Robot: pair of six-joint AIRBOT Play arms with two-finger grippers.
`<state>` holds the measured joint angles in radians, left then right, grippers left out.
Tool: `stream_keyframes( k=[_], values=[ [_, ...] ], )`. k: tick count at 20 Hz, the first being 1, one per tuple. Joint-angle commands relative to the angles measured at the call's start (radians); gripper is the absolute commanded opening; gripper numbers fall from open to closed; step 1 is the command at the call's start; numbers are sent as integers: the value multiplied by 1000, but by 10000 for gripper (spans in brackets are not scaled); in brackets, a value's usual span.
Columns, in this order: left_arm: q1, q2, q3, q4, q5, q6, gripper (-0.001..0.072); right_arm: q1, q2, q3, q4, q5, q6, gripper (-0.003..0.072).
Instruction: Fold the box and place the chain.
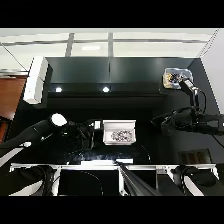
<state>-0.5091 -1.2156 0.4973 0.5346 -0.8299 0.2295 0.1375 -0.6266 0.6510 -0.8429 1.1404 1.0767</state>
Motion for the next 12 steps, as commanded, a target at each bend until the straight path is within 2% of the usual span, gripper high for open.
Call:
stream_keyframes(
  k=[1,12],
  values=[
    [-8,-5,4,-5,13,-14,710,0,0,0,0,1,0,288],
    [-63,-5,6,-19,97,-45,710,0,0,-6,-1,0,0,288]
  ],
)
